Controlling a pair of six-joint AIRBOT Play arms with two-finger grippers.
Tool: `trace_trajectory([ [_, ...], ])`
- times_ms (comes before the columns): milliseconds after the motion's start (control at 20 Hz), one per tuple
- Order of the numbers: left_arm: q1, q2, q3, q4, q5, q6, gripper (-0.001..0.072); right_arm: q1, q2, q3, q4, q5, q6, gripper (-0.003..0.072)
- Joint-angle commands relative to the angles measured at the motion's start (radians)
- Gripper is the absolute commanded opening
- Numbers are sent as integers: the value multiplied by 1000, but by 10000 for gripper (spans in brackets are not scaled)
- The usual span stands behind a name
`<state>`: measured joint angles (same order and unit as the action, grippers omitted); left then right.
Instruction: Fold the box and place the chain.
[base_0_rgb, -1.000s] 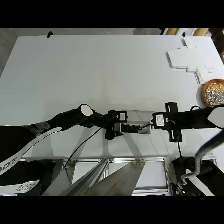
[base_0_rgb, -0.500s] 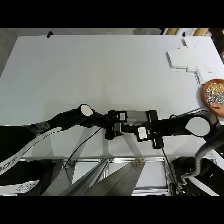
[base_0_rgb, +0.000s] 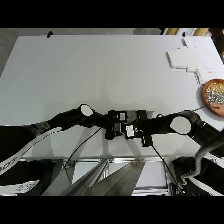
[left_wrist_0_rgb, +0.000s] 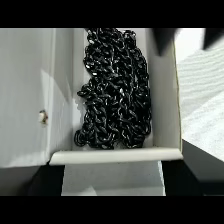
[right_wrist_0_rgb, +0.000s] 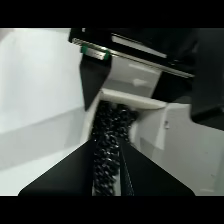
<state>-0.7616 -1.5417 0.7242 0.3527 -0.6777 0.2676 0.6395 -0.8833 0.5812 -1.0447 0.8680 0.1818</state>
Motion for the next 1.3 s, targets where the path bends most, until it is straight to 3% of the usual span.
trace_trajectory([
  [0,0,1,1,0,0,0,292,-35,51,41,-181,88,2,183],
  [100,0,1,1,0,0,0,292,-162,93,43,-262,192,2,177],
  [150,0,1,1,0,0,0,292,-238,99,43,-279,222,1,117],
  [300,0,1,1,0,0,0,292,-494,79,42,-279,240,-77,88],
  [450,0,1,1,0,0,0,292,-645,33,20,-279,235,-137,89],
  [650,0,1,1,0,0,0,292,-670,-69,-41,-301,156,-155,184],
  [900,0,1,1,0,0,0,292,-670,-191,-42,-306,119,-294,198],
  [1250,0,1,1,0,0,0,292,-670,-269,-42,-306,68,-296,180],
])
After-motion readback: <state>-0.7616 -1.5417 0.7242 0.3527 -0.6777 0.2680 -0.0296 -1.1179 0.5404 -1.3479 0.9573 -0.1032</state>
